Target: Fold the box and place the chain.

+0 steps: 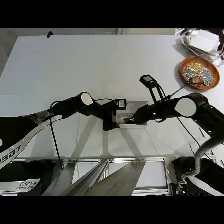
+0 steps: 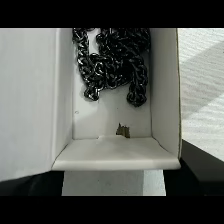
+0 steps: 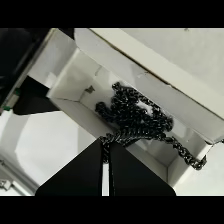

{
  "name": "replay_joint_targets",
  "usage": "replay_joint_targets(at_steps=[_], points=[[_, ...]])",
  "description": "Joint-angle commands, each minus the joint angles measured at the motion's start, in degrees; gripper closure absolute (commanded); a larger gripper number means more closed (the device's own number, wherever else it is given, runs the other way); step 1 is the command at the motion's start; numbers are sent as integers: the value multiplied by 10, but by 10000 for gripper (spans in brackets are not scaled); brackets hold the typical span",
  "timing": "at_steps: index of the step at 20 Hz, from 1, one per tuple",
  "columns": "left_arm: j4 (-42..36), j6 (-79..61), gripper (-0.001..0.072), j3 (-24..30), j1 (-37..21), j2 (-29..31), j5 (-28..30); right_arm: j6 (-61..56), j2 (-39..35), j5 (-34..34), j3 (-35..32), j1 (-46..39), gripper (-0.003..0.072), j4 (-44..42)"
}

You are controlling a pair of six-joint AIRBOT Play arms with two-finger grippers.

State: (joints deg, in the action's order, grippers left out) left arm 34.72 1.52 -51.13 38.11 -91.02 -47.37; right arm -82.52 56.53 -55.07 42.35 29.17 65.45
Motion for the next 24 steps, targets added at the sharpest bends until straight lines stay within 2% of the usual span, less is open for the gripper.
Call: replay_joint_targets(at_steps=[1,3,4,7,10,12,14,15,16,18,21,24], points=[[0,0,396,-1,0,0,0,1,51,7,-2,0,668,1],[0,0,396,-1,0,0,0,1,61,7,-2,0,482,-2],[0,0,396,-1,0,0,0,1,58,6,-2,0,446,-9],[0,0,396,-1,0,0,0,1,28,-14,8,0,446,-15],[0,0,396,-1,0,0,0,-2,-28,-61,39,-19,448,17],[0,0,396,-1,0,0,0,-39,-64,-90,54,-58,449,77],[0,0,396,-1,0,0,0,-76,-84,-111,55,-115,446,174],[0,0,396,-1,0,0,0,-88,-84,-117,55,-149,417,221],[0,0,396,-1,0,0,0,-91,-78,-113,55,-189,348,250],[0,0,396,-1,0,0,0,-79,-49,-96,55,-269,311,257],[0,0,396,-1,0,0,0,-70,31,-60,55,-345,309,256],[0,0,396,-1,0,0,0,-73,111,22,63,-367,311,256]])
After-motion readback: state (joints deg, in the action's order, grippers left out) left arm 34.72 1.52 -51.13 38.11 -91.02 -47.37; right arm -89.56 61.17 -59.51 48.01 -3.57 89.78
